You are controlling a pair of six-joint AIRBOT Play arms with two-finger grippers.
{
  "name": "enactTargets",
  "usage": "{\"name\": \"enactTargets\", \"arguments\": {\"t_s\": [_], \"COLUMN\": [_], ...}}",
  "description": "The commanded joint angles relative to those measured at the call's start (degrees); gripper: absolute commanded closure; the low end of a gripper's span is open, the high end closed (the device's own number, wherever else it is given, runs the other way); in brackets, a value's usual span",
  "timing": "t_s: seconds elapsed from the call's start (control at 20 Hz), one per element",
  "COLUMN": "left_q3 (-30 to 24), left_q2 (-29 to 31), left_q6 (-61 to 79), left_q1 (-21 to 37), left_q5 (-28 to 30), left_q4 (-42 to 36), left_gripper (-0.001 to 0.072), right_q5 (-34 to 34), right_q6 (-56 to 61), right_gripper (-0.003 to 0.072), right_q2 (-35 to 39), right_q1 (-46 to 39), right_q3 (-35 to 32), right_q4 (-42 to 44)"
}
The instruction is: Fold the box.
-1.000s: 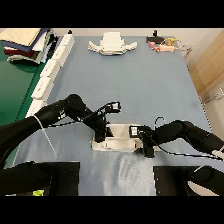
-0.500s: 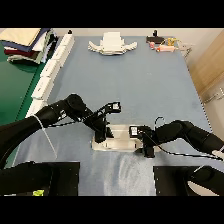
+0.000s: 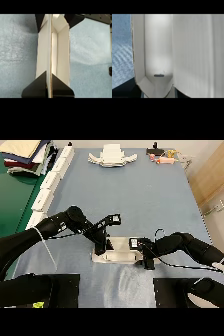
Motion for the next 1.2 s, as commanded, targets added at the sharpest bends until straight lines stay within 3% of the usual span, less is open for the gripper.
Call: {"name": "enactTargets", "arguments": {"t_s": [0.0, 0.7, 1.0, 1.05, 1.1, 1.15], "left_q3": [0.0, 0.0, 0.0, 0.0, 0.0, 0.0], "left_q2": [0.0, 0.0, 0.0, 0.0, 0.0, 0.0], "left_q6": [-0.1, -0.1, -0.1, -0.2, -1.1, -2.0], "left_q1": [0.0, 0.0, 0.0, 0.0, 0.0, 0.0], "left_q5": [0.8, 3.2, 3.3, 3.3, 3.3, 3.3], "left_q4": [0.0, 0.0, 0.0, -0.1, -0.2, -0.2], "left_gripper": [0.0694, 0.0694, 0.0694, 0.0694, 0.0694, 0.0694], "right_q5": [0.1, -1.7, -1.5, -1.6, -1.7, -1.7], "right_q6": [0.0, 7.5, 7.5, 7.8, 8.5, 8.5], "right_gripper": [0.0184, 0.0176, 0.0160, 0.0141, -0.0030, -0.0029], "right_q2": [0.0, 0.0, 6.3, 6.3, 6.2, 6.0], "right_q1": [0.1, 0.2, 0.0, 0.0, 0.1, 0.1], "right_q3": [0.0, 0.3, 0.4, 0.4, 0.3, 0.3], "right_q4": [0.0, 0.1, -2.1, -2.2, -2.1, -1.9]}}
